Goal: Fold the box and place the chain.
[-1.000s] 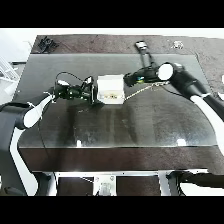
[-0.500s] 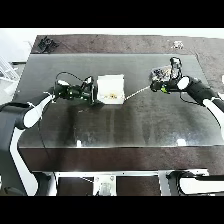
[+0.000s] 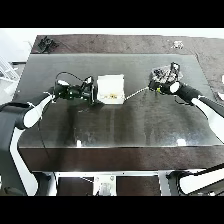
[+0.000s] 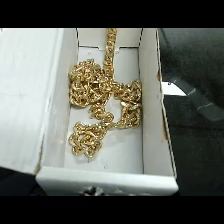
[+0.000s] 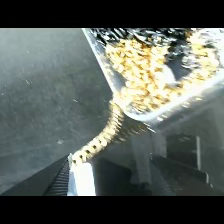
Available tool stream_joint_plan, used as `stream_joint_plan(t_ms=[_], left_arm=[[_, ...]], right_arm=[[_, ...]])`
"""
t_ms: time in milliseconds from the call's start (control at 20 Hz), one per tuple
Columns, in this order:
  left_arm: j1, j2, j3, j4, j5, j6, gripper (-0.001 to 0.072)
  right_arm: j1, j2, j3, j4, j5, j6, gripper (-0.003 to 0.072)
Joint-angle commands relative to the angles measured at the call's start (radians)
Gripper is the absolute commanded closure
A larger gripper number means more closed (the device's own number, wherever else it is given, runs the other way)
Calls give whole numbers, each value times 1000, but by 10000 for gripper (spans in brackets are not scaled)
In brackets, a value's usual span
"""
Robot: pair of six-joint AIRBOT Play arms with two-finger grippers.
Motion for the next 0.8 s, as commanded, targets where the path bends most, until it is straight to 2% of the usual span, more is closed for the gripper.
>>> stream_joint_plan(t_ms=[0,200,250,300,400,550,750], left_arm=[[1,0,0,0,0,0,409],[1,0,0,0,0,0,409],[1,0,0,0,0,0,409],[1,0,0,0,0,0,409],[1,0,0,0,0,0,409],[1,0,0,0,0,0,409],[1,0,0,0,0,0,409]], right_arm=[[15,-50,41,45,-28,5,239],[27,-104,80,73,-44,6,305],[23,-105,81,80,-46,8,392],[18,-105,81,79,-60,1,538],[3,-104,81,80,-64,2,679],[10,-60,81,79,-59,1,680],[80,129,82,72,-75,-77,681]])
